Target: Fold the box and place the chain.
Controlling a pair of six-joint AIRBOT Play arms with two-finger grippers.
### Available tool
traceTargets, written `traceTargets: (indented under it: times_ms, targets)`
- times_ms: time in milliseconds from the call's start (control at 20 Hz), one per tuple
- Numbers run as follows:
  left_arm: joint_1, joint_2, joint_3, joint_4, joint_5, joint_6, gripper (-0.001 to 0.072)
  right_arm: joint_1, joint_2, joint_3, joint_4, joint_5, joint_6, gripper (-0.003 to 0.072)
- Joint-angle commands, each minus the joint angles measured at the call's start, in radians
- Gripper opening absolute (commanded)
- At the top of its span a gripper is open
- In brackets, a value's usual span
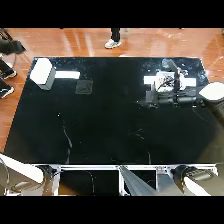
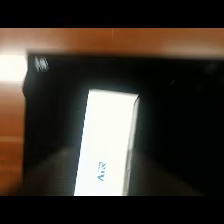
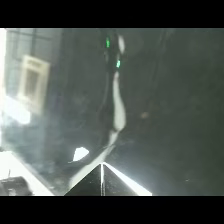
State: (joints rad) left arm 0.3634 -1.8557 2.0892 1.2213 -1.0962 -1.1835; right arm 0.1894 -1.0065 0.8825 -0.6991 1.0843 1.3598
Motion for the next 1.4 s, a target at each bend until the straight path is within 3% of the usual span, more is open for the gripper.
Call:
traceTargets:
  times_ms: [0,150,300,400,500,650,750,950,1050,1350]
  targets:
    - [-0.005,0.130,0.004,-0.042,-0.130,-0.082,0.0029,-0.039,0.013,0.124,-0.246,0.116,0.078,0.0020]
    - [-0.027,0.230,-0.074,-0.084,-0.285,-0.178,0.0022,-0.063,0.109,0.171,-0.487,0.125,0.207,0.0020]
    - [-0.077,0.355,-0.264,-0.236,-0.346,-0.185,0.0022,-0.067,0.243,0.161,-0.727,0.136,0.301,0.0020]
    - [-0.142,0.490,-0.467,-0.234,-0.255,-0.162,0.0022,-0.067,0.339,0.131,-0.837,0.146,0.316,0.0020]
    - [-0.215,0.674,-0.743,-0.226,-0.076,-0.155,0.0022,-0.067,0.433,0.065,-0.896,0.165,0.340,0.0020]
    - [-0.342,0.961,-1.159,-0.199,0.164,-0.154,0.0022,-0.066,0.511,-0.073,-0.899,0.200,0.340,0.0021]
    - [-0.392,1.102,-1.349,-0.170,0.261,-0.154,0.0022,-0.067,0.513,-0.127,-0.899,0.193,0.339,0.0021]
    - [-0.394,1.252,-1.484,-0.097,0.183,-0.154,0.0022,-0.067,0.513,-0.135,-0.892,0.165,0.338,0.0019]
    - [-0.394,1.273,-1.488,-0.068,0.143,-0.154,0.0023,-0.067,0.513,-0.135,-0.892,0.165,0.338,0.0019]
    - [-0.394,1.268,-1.488,-0.069,0.150,-0.154,0.0024,-0.067,0.513,-0.135,-0.892,0.165,0.338,0.0019]
